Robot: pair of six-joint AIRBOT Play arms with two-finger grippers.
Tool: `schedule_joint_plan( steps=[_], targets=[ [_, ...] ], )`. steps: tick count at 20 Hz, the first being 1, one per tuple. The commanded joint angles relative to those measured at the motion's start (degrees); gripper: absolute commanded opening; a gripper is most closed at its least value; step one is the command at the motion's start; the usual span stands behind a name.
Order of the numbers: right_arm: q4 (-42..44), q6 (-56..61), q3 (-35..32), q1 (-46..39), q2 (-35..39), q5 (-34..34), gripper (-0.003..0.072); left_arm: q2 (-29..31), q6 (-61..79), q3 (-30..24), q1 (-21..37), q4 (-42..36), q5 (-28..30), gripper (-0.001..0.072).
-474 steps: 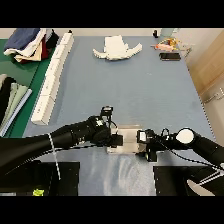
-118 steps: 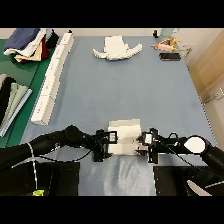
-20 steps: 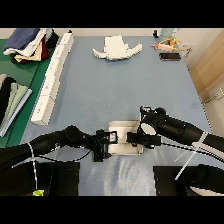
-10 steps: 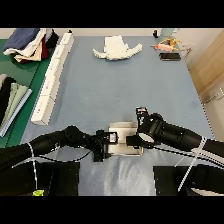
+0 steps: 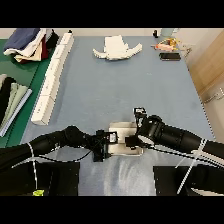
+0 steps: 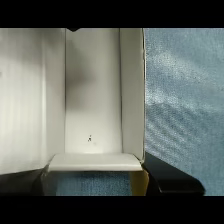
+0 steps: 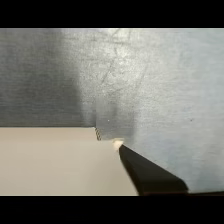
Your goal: Fold the box.
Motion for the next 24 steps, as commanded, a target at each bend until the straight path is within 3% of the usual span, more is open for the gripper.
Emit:
schedule_joint_plan(
  steps=[1, 7, 8, 11, 12, 14, 16, 19, 22, 24],
  targets=[
    [1.62, 0.20, 0.09, 0.04, 0.81, 1.55, 0.0469, 0.02, -0.02, 0.04, 0.00, 0.00, 0.04, 0.0497],
    [0.85, 2.84, 0.90, -0.59, 14.05, 6.95, 0.0461, 0.02, 0.00, 0.04, 0.00, 0.00, 0.04, 0.0497],
    [0.02, 3.48, 0.90, -1.79, 16.72, 9.46, 0.0404, 0.02, -0.02, 0.04, 0.00, -0.02, 0.04, 0.0497],
    [-2.21, 0.39, 0.81, -9.14, 21.90, 15.06, 0.0071, 0.02, -0.02, 0.04, 0.00, 0.00, 0.04, 0.0497],
    [-2.19, -3.10, 0.79, -12.70, 22.40, 14.97, 0.0017, 0.02, 0.00, 0.04, 0.00, -0.02, 0.04, 0.0497],
    [0.02, -11.47, 0.76, -21.70, 21.49, 13.81, 0.0005, 0.02, 0.00, 0.04, 0.00, -0.02, 0.04, 0.0497],
    [6.36, -22.49, 0.76, -32.00, 18.36, 10.10, 0.0005, 0.02, 0.00, 0.04, 0.00, 0.00, 0.04, 0.0497],
    [25.81, -42.82, 0.81, -46.40, 10.43, 4.11, 0.0005, 0.02, 0.00, 0.04, 0.00, 0.00, 0.04, 0.0497],
    [48.70, -62.55, 0.92, -55.52, 0.94, 4.31, 0.0005, 0.02, 0.00, 0.04, 0.00, -0.02, 0.04, 0.0497],
    [60.54, -71.78, 0.92, -57.31, -5.14, 7.43, 0.0005, 0.02, 0.00, 0.04, 0.00, 0.00, 0.04, 0.0497]
  ],
)
